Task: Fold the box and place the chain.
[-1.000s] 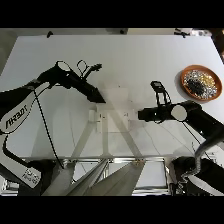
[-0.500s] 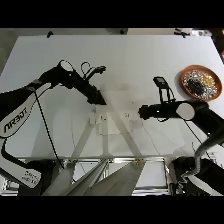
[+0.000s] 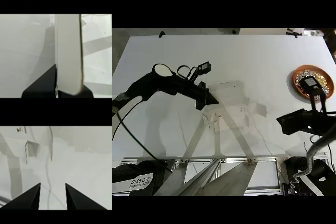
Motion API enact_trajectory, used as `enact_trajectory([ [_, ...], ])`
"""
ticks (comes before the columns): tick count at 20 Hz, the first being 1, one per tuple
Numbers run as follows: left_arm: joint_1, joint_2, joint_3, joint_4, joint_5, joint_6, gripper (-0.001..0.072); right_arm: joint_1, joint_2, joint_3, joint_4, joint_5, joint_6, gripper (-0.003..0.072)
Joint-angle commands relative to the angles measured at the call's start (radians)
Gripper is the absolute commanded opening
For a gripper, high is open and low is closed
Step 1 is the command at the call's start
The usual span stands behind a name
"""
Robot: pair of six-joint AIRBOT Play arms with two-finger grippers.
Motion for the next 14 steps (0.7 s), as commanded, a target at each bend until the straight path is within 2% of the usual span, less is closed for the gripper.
enact_trajectory([
  [1,-0.063,0.079,-0.103,0.016,0.080,0.171,0.0005,-0.005,0.097,0.002,-0.035,0.066,-0.007,0.0345],
  [4,-0.162,0.061,-0.103,0.083,0.080,0.170,0.0005,-0.005,0.096,0.000,-0.034,0.060,-0.007,0.0345],
  [7,-0.206,0.017,-0.103,0.087,0.108,0.152,0.0005,-0.005,0.096,-0.001,-0.034,0.058,-0.007,0.0344],
  [12,-0.204,-0.026,-0.103,0.084,0.277,0.102,0.0002,-0.005,0.096,-0.001,-0.031,0.058,-0.010,0.0344],
  [14,-0.204,-0.026,-0.103,0.048,0.354,0.113,0.0003,-0.005,0.096,-0.001,-0.025,0.058,-0.069,0.0342],
])
